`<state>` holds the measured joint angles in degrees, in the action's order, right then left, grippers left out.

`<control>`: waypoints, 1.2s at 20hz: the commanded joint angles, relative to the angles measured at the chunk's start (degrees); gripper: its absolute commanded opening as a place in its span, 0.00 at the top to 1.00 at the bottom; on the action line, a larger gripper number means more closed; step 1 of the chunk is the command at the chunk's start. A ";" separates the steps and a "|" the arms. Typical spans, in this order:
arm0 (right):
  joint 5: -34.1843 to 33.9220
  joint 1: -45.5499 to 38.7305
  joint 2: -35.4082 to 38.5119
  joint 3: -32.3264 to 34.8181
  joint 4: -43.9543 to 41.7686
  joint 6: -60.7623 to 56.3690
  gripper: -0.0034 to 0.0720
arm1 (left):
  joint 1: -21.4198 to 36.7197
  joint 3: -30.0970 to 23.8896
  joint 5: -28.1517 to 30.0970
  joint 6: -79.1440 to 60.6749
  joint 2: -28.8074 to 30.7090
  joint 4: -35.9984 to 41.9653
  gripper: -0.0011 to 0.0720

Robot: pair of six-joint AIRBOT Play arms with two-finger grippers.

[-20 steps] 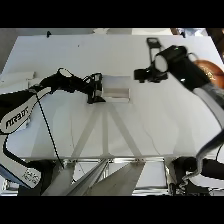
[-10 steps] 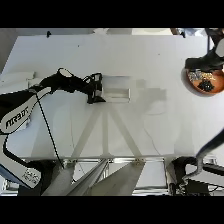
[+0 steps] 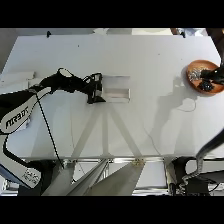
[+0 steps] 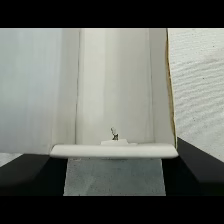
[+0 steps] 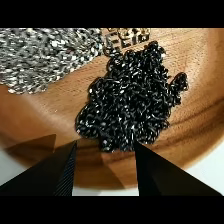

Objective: Fold the box and place the chain.

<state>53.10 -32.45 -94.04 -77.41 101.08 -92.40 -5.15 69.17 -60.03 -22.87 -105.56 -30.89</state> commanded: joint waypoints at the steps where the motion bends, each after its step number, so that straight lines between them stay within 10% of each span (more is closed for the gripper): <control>1: -3.82 -1.60 -4.66 -0.04 0.26 0.17 0.41 | 0.04 0.04 0.02 -0.02 0.02 0.00 0.76; 6: -4.70 -1.62 -7.76 -0.04 0.24 -0.17 0.43 | 0.04 0.04 0.02 -0.02 0.02 0.00 0.76; 9: -4.68 -1.60 -7.89 -0.09 0.15 -0.09 0.94 | 0.04 0.04 0.02 -0.02 0.02 0.00 0.76; 24: 14.69 -0.09 11.52 -0.20 -8.94 9.57 0.94 | 0.04 0.04 0.02 -0.02 0.02 0.00 0.76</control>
<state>61.82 -33.41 -85.89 -77.58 96.03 -86.24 -5.13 69.17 -60.05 -22.87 -105.56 -30.89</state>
